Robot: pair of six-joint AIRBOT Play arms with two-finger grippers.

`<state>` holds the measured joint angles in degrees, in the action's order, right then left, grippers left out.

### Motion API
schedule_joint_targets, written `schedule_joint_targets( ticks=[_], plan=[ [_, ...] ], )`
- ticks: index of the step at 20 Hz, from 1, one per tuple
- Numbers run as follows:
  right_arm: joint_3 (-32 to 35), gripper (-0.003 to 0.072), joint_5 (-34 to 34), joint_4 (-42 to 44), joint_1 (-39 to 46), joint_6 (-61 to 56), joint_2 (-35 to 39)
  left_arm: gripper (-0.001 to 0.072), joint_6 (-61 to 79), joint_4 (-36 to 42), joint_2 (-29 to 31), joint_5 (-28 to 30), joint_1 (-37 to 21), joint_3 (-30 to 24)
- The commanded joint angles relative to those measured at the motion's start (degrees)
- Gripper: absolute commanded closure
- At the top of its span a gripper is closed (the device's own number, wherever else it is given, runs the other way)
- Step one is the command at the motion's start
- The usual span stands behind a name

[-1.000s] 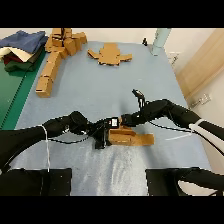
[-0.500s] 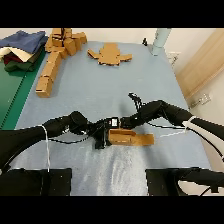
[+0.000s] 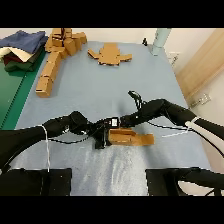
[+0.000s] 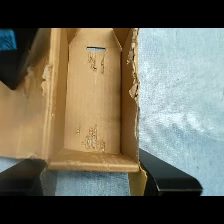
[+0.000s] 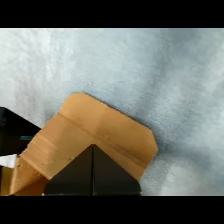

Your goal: Fold the box.

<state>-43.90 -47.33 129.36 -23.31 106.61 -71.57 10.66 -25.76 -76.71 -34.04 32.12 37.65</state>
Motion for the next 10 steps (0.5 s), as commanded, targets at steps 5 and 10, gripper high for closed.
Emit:
schedule_joint_targets(
  ticks=[5, 10],
  plan=[
    [-1.60, 0.0684, -6.29, -16.00, 0.00, -5.09, 16.65, 0.0188, 0.00, -0.02, 0.02, 0.02, -0.07, 0.02],
    [2.08, 0.0684, -22.03, -18.51, -0.09, -0.09, 28.50, 0.0188, 0.00, -0.02, 0.04, 0.02, -0.04, 0.02]
  ],
)
